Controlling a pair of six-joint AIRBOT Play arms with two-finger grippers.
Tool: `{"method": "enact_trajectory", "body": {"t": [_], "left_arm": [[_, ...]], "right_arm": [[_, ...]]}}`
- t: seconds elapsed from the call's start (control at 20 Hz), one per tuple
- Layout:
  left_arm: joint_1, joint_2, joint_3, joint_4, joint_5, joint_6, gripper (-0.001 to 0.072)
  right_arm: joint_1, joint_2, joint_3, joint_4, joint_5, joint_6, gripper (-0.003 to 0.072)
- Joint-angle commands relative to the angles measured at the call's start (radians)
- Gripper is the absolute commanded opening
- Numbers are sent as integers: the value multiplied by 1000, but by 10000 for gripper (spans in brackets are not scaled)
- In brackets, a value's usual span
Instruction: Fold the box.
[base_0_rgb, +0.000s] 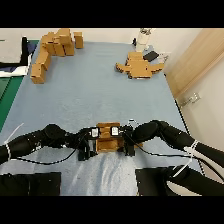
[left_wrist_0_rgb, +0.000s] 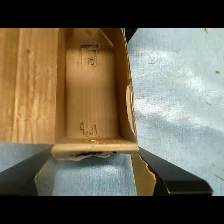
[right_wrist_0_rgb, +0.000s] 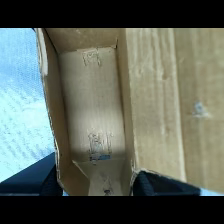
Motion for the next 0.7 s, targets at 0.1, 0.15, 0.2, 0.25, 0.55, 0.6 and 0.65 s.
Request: {"method": "enact_trajectory", "body": {"t": [0.1,0.15,0.2,0.25,0.55,0.6,0.65], "left_arm": [[-24,-5,0,-29,11,59,696],[-27,-8,0,-53,18,77,696],[-27,-13,0,-68,18,85,696],[-27,-21,0,-68,18,85,696],[-28,-29,8,-71,15,85,696],[-28,-29,8,-71,15,85,695],[-28,-32,10,-71,15,84,695]], "right_arm": [[0,0,0,0,0,0,501],[0,0,0,0,0,0,500],[0,0,0,0,0,0,501],[0,0,0,0,0,0,500],[0,0,0,0,0,0,501],[0,0,0,0,0,0,501],[0,0,0,0,0,0,501]]}}
